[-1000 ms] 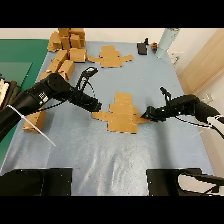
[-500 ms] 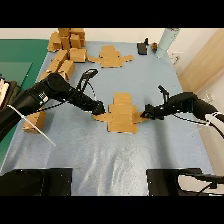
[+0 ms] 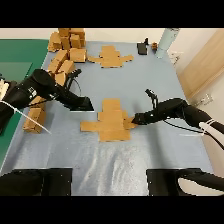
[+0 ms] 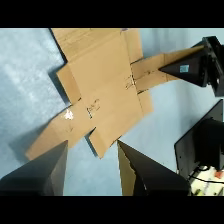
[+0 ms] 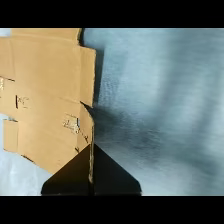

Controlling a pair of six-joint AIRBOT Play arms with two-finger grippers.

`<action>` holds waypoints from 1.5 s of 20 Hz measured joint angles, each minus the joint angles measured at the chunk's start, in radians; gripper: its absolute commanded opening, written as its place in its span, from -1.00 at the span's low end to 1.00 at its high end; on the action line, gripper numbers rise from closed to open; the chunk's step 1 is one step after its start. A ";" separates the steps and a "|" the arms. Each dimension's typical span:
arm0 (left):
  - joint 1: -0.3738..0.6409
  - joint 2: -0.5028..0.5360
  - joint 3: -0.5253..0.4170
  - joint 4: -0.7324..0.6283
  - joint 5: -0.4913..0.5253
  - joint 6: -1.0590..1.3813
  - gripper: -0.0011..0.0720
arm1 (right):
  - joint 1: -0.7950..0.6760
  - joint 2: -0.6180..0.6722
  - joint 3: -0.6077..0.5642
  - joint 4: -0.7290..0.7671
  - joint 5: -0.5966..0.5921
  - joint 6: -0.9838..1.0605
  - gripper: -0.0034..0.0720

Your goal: Fold the box.

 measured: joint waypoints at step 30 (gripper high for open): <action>0.026 -0.435 0.059 -0.471 0.038 0.370 0.34 | 0.133 0.218 -0.152 -0.003 0.092 -0.011 -0.90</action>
